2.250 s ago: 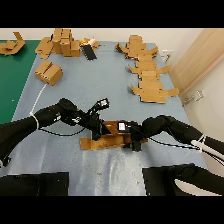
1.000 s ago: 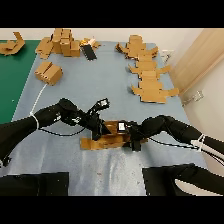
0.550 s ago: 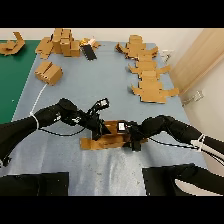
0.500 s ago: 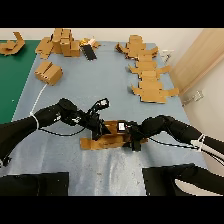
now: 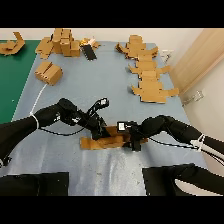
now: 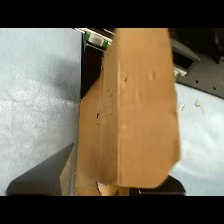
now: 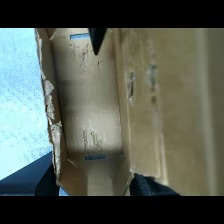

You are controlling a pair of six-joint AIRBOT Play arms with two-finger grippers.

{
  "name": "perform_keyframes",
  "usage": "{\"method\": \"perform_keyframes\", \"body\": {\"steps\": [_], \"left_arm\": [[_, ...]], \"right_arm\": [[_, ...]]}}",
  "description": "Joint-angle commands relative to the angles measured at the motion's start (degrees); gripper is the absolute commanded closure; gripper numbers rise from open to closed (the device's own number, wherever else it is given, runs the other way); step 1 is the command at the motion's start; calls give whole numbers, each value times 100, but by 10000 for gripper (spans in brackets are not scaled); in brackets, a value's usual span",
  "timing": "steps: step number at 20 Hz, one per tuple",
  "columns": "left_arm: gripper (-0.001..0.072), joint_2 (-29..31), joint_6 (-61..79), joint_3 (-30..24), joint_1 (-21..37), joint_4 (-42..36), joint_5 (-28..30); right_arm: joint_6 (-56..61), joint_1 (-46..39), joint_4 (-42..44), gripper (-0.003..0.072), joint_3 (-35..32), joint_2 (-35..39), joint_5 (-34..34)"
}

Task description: Fold the box.

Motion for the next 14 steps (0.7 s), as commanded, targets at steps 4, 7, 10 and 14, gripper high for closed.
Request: {"method": "perform_keyframes", "body": {"steps": [4,7,10,14], "left_arm": [[318,293,-269,111,105,122,0],[318,868,-1351,118,435,1351,39],[431,1427,-3713,116,767,3139,-417],[700,1541,-5593,-127,597,2693,-1856]], "right_arm": [[-11,4,-2,185,-2,-2,-4],[-11,4,-2,185,-2,-2,-4],[-11,4,-2,185,-2,-2,-4],[-11,4,-7,185,-2,-2,-20]]}}
